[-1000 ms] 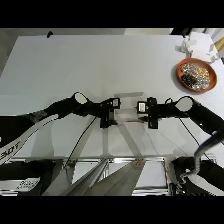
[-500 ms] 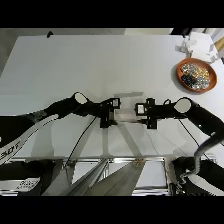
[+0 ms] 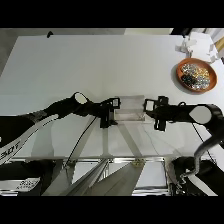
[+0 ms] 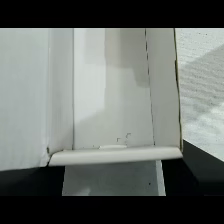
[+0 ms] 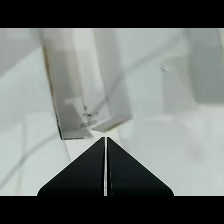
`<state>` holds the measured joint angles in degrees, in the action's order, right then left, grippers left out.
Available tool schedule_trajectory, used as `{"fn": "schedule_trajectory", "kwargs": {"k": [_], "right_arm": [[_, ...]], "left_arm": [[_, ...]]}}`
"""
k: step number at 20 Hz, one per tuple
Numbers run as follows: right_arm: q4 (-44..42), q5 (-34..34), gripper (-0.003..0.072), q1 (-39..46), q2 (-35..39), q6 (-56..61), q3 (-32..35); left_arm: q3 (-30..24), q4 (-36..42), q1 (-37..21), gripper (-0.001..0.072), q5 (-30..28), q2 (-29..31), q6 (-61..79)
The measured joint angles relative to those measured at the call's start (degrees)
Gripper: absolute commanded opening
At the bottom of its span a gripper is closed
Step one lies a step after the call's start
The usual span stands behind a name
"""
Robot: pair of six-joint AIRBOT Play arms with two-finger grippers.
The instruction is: Fold the box and place the chain.
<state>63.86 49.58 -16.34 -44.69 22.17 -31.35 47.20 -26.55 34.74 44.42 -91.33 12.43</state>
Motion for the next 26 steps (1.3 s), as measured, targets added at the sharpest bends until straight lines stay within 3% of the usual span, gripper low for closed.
{"fn": "schedule_trajectory", "kwargs": {"k": [5,10,19,26], "right_arm": [[6.29,1.51,0.0014,10.10,4.74,32.52,0.52],[6.47,1.79,0.0014,18.14,0.90,45.81,3.23],[-6.73,1.18,0.0014,20.26,-15.80,41.97,4.46],[-14.95,-0.42,0.0014,17.25,-21.09,35.08,4.50]], "left_arm": [[0.00,0.00,0.00,0.0206,0.00,0.00,0.00],[0.00,0.00,0.00,0.0206,0.00,0.00,0.00],[0.00,0.00,0.00,0.0206,0.00,0.00,0.00],[0.00,0.00,0.00,0.0206,0.00,0.00,0.02]]}}
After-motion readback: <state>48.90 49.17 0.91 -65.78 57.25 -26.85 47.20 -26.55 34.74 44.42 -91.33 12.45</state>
